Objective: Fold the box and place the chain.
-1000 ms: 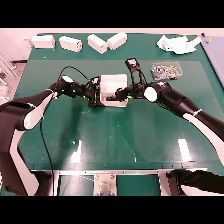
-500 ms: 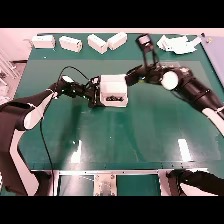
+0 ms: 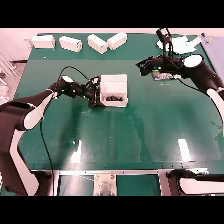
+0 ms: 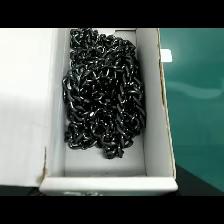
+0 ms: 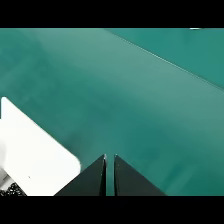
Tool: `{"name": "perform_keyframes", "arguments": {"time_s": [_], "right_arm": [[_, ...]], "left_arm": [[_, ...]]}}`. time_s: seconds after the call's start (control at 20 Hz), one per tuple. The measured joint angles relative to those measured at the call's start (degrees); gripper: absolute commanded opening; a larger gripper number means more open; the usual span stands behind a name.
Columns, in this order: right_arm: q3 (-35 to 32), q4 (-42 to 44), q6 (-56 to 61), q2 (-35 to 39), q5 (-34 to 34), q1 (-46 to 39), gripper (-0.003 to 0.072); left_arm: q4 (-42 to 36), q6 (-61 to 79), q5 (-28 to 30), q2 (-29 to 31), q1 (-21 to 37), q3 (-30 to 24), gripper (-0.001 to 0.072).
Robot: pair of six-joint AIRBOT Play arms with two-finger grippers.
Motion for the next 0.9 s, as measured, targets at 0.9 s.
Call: {"name": "perform_keyframes", "arguments": {"time_s": [0.9], "right_arm": [[15.41, 8.35, -10.08, -20.28, 19.02, -2.19, 0.0066]], "left_arm": [[0.0, -0.02, 0.0, 0.0, 0.0, 0.0, 0.0526]]}}
